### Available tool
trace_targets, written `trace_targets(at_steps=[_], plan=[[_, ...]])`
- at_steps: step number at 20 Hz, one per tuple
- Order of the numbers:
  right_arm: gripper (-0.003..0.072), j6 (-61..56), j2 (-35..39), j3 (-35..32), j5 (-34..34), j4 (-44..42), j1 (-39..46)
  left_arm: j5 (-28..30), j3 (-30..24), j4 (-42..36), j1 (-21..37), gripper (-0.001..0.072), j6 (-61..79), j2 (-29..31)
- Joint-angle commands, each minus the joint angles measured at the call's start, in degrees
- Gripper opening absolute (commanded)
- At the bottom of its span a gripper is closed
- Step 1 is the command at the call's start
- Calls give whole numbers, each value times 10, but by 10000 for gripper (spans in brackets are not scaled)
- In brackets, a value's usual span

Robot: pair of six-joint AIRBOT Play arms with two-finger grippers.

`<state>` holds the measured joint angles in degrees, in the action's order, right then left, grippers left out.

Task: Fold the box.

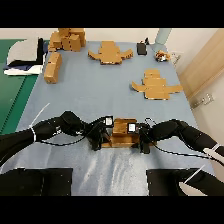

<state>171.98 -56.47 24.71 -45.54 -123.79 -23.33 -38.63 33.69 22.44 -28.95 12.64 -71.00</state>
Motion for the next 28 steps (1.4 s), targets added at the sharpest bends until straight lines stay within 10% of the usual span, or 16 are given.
trace_targets(at_steps=[1,18,20,28], plan=[[509,0,0,0,0,0,0,6,3,-2,-6,90,0,-4],[509,0,0,0,0,0,0,27,12,-32,-43,90,-2,-7],[509,0,0,0,0,0,0,27,12,-32,-43,383,-3,-7],[509,0,0,0,0,0,0,26,12,-31,-43,404,-2,-7]])
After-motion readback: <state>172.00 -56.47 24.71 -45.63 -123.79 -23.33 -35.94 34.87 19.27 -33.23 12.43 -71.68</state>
